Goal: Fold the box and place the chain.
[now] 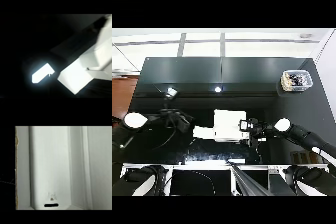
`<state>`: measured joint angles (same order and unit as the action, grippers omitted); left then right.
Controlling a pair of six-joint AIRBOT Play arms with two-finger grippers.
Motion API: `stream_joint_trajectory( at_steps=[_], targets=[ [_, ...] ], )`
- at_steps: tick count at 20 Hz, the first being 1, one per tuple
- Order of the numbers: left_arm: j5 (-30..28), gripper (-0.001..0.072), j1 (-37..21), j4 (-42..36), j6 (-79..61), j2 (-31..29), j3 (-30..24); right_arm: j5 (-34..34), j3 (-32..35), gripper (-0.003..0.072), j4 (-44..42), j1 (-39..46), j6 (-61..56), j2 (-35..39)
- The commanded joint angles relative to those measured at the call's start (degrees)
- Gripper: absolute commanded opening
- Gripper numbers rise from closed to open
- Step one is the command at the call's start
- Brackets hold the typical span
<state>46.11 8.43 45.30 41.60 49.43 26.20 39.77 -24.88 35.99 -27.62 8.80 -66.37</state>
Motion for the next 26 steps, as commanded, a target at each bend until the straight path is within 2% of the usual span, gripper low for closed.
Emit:
stream_joint_trajectory(
  at_steps=[1,3,5,8,12,14,19,26],
  targets=[
    [9.01,0.0027,-13.75,5.66,22.29,-0.87,-1.27,0.02,0.02,0.0571,0.0,-0.02,0.02,-0.02],
    [9.68,0.0028,-18.86,4.5,29.11,0.72,-3.39,-0.02,0.02,0.0571,0.0,-0.02,0.02,-0.02],
    [12.24,0.0028,-19.65,2.91,29.11,3.48,-4.66,-0.02,0.02,0.0571,0.0,0.0,0.02,-0.02],
    [17.35,0.0028,-18.25,-3.34,22.14,11.26,-4.66,-0.02,0.02,0.0571,0.0,-0.02,0.02,-0.02],
    [17.64,0.0026,-15.56,-11.93,14.14,22.08,-4.52,0.0,0.02,0.0571,0.0,0.0,0.02,-0.02],
    [16.52,0.0026,-12.48,-14.43,12.57,25.29,-4.26,-0.02,0.02,0.0571,0.0,0.0,0.02,-0.02],
    [12.07,0.0026,-4.76,-16.04,12.7,27.43,-2.67,-0.13,0.02,0.0571,0.0,0.0,0.02,-0.02],
    [13.14,0.0027,-2.21,-15.96,12.52,27.41,0.07,-0.22,0.02,0.0571,0.0,0.0,0.02,-0.02]
  ],
)
